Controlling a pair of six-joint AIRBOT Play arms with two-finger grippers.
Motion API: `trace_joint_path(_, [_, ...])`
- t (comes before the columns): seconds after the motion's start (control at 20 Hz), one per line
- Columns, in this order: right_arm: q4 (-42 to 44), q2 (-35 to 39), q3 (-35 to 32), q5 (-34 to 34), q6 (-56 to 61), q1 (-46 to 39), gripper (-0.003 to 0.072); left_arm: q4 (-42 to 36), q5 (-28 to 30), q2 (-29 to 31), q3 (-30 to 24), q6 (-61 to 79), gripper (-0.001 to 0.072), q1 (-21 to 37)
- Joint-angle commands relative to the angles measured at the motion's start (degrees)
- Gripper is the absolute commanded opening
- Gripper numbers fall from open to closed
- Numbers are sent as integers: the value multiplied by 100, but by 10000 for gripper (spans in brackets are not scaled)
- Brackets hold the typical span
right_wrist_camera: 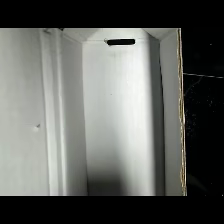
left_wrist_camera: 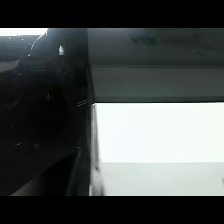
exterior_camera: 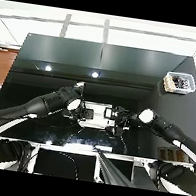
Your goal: Fold the box and place the chain.
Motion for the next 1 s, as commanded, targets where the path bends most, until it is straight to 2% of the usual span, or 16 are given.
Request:
trace_joint_path(0.0, [0,0,0,0,2,4,129,-11,15,-68,96,-11,271,-28])
trace_joint_path(0.25, [0,0,0,2,2,4,129,11,-142,-247,157,-11,269,-131])
trace_joint_path(0.3, [0,0,0,2,2,4,129,57,-144,-247,160,-11,219,-164])
trace_joint_path(0.35, [0,0,0,0,2,4,129,72,-164,-249,162,-11,203,-168])
trace_joint_path(0.45, [0,0,0,2,2,4,129,68,-184,-249,168,-11,27,-166])
trace_joint_path(0.7, [0,0,0,2,2,4,129,90,-186,-249,269,-11,41,-166])
trace_joint_path(0.75, [0,0,0,2,2,4,129,90,-190,-249,308,-11,166,-164])
trace_joint_path(0.8, [0,0,0,2,2,4,129,87,-190,-249,350,-13,251,-164])
trace_joint_path(0.95, [0,0,0,2,2,4,129,90,-201,-251,393,-13,250,-164])
